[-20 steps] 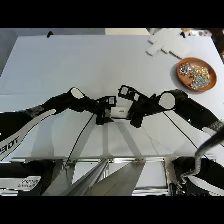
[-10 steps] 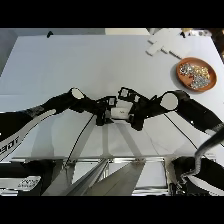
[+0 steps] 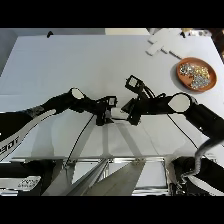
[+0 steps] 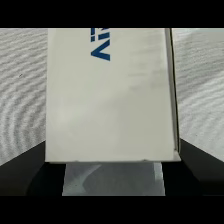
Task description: Fold the box and place the chain.
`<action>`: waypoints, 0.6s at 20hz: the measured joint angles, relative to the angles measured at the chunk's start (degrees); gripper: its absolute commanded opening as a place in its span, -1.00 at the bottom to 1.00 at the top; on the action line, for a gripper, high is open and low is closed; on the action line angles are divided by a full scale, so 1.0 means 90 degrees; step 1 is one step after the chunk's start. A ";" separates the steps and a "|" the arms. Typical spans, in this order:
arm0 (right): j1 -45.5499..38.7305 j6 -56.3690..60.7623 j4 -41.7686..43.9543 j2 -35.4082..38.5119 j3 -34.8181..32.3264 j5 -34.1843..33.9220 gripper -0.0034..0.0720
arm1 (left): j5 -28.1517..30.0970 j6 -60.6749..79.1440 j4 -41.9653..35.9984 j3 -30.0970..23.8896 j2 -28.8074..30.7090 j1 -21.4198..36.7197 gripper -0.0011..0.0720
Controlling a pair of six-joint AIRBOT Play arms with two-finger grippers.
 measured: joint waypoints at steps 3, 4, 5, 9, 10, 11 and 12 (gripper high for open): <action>-0.0087 -0.0413 0.0986 -0.0066 -0.0495 -0.0352 -0.86 | 0.0002 0.0000 0.0000 0.0000 0.0000 0.0000 -0.08; -0.0102 -0.0505 0.1212 -0.0078 -0.0624 -0.0410 -0.86 | 0.0005 0.0000 0.0000 0.0000 0.0000 0.0000 -0.08; -0.0112 -0.0580 0.1367 -0.0085 -0.0719 -0.0452 -0.86 | 0.0005 -0.0002 0.0000 0.0000 0.0000 0.0000 -0.08; -0.0134 -0.0758 0.1702 -0.0104 -0.0940 -0.0369 -0.86 | 0.0005 0.0000 0.0000 0.0000 0.0000 0.0000 -0.08; -0.0134 -0.0782 0.1734 -0.0104 -0.0962 -0.0347 -0.86 | 0.0005 0.0000 0.0000 0.0000 0.0000 0.0000 -0.08; -0.0136 -0.0797 0.1751 -0.0107 -0.0981 -0.0342 -0.86 | 0.0005 -0.0002 0.0000 0.0000 0.0000 0.0000 -0.08; -0.0136 -0.0816 0.1751 -0.0112 -0.0996 -0.0342 -0.86 | 0.0005 -0.0002 0.0000 0.0000 0.0000 0.0000 -0.08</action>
